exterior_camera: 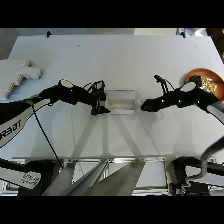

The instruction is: Fold the box and place the chain.

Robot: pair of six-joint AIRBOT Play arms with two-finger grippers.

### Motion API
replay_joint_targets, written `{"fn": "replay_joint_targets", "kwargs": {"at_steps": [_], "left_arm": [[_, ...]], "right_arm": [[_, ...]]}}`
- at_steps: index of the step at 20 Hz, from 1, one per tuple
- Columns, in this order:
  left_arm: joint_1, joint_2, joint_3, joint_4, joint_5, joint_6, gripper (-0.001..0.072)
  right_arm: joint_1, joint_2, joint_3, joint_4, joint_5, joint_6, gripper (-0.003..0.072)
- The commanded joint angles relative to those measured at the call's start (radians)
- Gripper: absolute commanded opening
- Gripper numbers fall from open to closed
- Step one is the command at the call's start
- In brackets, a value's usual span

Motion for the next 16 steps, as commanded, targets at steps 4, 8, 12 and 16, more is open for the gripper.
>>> {"fn": "replay_joint_targets", "kwargs": {"at_steps": [4, 8, 12, 16], "left_arm": [[0.001, 0.000, 0.000, 0.000, 0.000, 0.000, 0.0456], [0.001, 0.000, 0.000, 0.000, 0.000, 0.000, 0.0456], [0.001, 0.000, 0.000, 0.000, 0.000, 0.000, 0.0456], [0.001, 0.000, 0.000, 0.000, 0.000, 0.000, 0.0456]], "right_arm": [[0.003, -0.004, 0.000, 0.172, 0.055, -0.094, 0.0295], [0.003, -0.004, 0.000, 0.180, 0.055, -0.120, 0.0396], [0.004, -0.004, 0.000, 0.207, 0.055, -0.146, 0.0473], [0.003, 0.000, 0.000, 0.157, 0.050, -0.135, 0.0456]]}}
